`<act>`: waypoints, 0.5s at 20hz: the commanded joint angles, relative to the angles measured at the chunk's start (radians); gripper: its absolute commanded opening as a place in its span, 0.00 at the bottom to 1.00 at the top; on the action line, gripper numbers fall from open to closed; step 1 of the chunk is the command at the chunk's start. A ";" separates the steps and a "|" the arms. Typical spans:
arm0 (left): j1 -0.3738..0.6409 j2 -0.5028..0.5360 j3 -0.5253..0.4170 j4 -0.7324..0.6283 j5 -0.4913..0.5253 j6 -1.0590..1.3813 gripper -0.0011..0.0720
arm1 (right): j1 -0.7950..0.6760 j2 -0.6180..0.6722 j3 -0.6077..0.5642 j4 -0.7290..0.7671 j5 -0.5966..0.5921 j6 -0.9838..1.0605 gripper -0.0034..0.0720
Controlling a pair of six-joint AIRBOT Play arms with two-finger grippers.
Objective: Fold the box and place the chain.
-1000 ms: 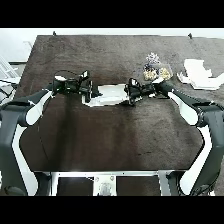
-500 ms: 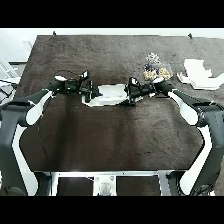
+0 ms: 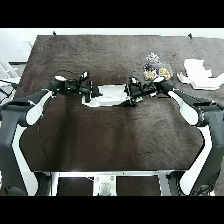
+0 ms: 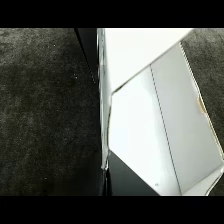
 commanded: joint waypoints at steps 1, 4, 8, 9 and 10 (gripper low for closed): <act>0.000 0.000 0.000 0.000 0.001 0.001 0.04 | 0.000 0.001 0.001 0.003 -0.006 0.005 1.00; 0.000 0.000 0.000 0.000 0.001 0.001 0.04 | 0.004 0.001 0.001 0.006 -0.025 -0.003 1.00; 0.000 0.000 0.000 0.000 0.001 0.001 0.04 | 0.014 0.000 0.001 0.003 -0.032 -0.040 1.00; 0.000 0.000 0.000 0.000 0.000 0.001 0.04 | 0.014 0.000 0.001 0.003 -0.031 -0.040 1.00; 0.000 0.000 0.000 0.000 0.001 0.001 0.04 | 0.014 0.000 0.001 0.003 -0.031 -0.040 1.00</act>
